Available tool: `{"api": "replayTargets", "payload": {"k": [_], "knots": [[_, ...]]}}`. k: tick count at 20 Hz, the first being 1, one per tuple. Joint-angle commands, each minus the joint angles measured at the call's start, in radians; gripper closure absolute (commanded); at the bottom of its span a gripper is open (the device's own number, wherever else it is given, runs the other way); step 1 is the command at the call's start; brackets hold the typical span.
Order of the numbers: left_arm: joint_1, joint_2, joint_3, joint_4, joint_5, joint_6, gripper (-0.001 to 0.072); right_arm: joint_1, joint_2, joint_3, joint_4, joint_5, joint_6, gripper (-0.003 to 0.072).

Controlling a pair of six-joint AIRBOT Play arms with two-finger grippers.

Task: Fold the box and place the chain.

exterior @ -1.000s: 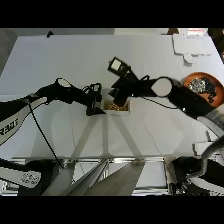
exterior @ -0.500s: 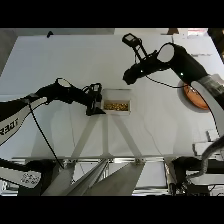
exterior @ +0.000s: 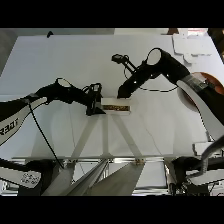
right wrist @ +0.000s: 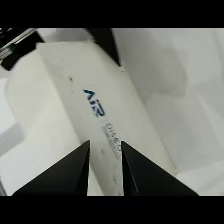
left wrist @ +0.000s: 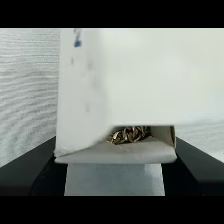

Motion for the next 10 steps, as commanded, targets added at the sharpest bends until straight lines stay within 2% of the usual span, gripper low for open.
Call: {"api": "replayTargets", "payload": {"k": [1, 3, 5, 10], "knots": [[0.0, 0.0, 0.0, 0.0, 0.0, 0.0, 0.0502, 0.051, 0.018, 0.001, -0.016, 0.028, -0.016, 0.0464], [0.0, 0.0, 0.0, 0.0, 0.0, 0.0, 0.0502, 0.071, 0.037, 0.0, -0.04, 0.027, -0.084, 0.0457], [0.0, 0.0, 0.0, 0.0, 0.0, 0.0, 0.0502, 0.082, 0.043, -0.001, -0.052, 0.025, -0.162, 0.0394], [0.0, 0.0, 0.0, 0.0, 0.0, 0.0, 0.0502, 0.114, 0.044, -0.053, -0.192, -0.092, -0.211, 0.0391]]}}
